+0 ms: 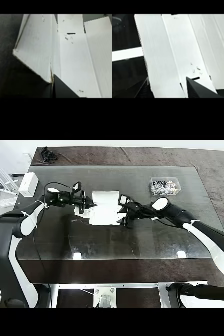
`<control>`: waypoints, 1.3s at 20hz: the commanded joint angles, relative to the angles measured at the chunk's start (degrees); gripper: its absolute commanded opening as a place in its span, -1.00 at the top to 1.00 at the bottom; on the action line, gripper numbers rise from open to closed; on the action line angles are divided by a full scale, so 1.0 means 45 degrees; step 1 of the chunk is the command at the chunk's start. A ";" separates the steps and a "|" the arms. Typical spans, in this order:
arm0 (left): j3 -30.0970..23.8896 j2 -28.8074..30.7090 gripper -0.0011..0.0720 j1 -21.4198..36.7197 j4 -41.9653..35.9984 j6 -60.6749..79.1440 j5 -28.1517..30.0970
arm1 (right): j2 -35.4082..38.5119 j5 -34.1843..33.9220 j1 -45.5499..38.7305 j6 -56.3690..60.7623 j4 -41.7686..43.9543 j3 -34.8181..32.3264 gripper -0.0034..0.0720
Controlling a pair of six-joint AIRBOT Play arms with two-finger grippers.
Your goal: Fold the box and place the chain.
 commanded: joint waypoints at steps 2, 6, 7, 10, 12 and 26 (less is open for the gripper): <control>0.0005 -0.0010 0.91 0.0010 0.0005 0.0005 0.0005 | -0.0602 -0.0967 0.0311 -0.1282 -0.0559 -0.0155 -0.54; 0.0005 -0.0010 0.91 0.0010 0.0005 0.0005 0.0000 | -0.0899 -0.1151 0.0325 -0.1875 -0.0549 -0.0155 -0.54; 0.0005 -0.0010 0.91 0.0010 0.0005 0.0005 0.0000 | -0.0942 -0.1141 0.0325 -0.1875 -0.0554 -0.0155 -0.54; 0.0005 -0.0010 0.91 0.0010 0.0005 0.0005 0.0000 | -0.0952 -0.1141 0.0325 -0.1870 -0.0544 -0.0204 -0.54; 0.0005 -0.0010 0.91 0.0010 0.0005 0.0005 0.0000 | -0.0962 -0.1054 0.0330 -0.1865 -0.0500 -0.0238 -0.54; 0.0005 -0.0010 0.91 0.0010 0.0005 0.0005 0.0000 | -0.0690 -0.1025 0.0461 -0.0816 0.0325 -0.0835 -0.54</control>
